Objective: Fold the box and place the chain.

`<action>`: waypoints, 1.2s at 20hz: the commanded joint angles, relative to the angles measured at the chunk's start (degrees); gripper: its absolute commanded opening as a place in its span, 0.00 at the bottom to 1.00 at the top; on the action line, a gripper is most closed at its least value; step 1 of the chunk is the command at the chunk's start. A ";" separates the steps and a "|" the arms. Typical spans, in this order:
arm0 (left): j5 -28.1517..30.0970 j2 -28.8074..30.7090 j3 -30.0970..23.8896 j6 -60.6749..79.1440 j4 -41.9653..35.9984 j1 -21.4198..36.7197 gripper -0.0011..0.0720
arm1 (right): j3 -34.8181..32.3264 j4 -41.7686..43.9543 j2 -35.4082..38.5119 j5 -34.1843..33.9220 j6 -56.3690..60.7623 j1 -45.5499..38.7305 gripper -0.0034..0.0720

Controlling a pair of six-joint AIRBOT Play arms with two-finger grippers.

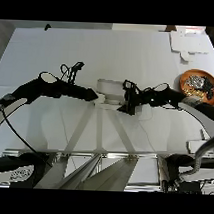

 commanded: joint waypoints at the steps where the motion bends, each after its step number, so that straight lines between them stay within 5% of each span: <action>1: 2.03 0.02 0.07 -0.07 0.81 -0.98 0.46 | 0.04 0.02 0.02 0.00 0.00 -0.02 0.74; 6: 2.01 0.02 0.33 -6.71 9.81 -1.51 0.45 | 0.07 0.02 0.02 0.00 0.00 -0.02 0.74; 12: -0.26 0.02 2.43 -10.27 12.00 -2.23 0.45 | 0.04 0.02 0.02 0.00 0.00 -0.02 0.74; 24: -3.78 -1.86 10.78 -37.48 35.30 -11.17 0.44 | 0.07 0.02 0.02 0.02 0.00 -0.02 0.74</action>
